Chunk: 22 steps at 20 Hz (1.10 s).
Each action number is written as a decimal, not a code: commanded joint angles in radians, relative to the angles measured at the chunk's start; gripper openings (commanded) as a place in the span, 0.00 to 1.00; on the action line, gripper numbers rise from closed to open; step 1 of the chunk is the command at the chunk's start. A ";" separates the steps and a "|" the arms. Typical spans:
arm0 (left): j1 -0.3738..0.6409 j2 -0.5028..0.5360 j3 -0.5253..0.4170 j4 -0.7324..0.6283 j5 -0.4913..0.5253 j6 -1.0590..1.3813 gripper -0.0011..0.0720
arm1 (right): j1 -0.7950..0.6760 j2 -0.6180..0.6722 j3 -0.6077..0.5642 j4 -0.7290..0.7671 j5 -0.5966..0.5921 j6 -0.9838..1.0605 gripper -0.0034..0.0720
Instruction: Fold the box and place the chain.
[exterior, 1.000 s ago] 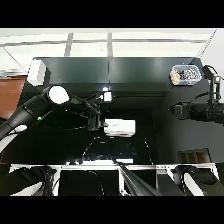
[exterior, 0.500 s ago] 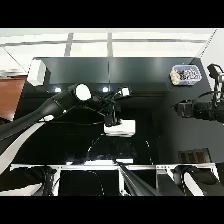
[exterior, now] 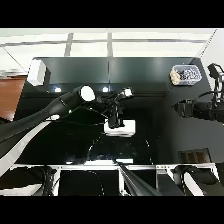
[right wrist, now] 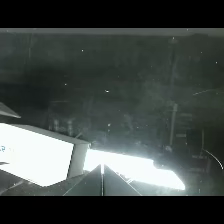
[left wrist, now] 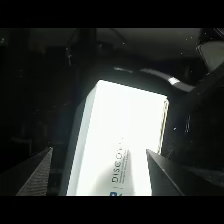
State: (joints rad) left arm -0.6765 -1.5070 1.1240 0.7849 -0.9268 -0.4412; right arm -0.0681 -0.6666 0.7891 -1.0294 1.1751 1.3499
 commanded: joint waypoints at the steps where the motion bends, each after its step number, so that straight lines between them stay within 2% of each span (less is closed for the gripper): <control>1: -0.010 -0.005 0.001 0.023 -0.002 -0.001 0.99 | 0.000 0.001 -0.001 -0.001 -0.021 0.000 0.06; 10: -0.011 -0.010 0.001 0.049 -0.071 -0.001 0.99 | 0.000 0.000 -0.001 -0.001 -0.033 -0.001 0.06; 22: -0.023 -0.016 0.001 0.085 -0.099 -0.001 0.99 | 0.000 0.000 -0.001 -0.001 -0.032 -0.001 0.06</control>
State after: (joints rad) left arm -0.6983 -1.5227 1.1240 0.8520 -1.0245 -0.4427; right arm -0.0681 -0.6666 0.7883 -1.0302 1.1423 1.3487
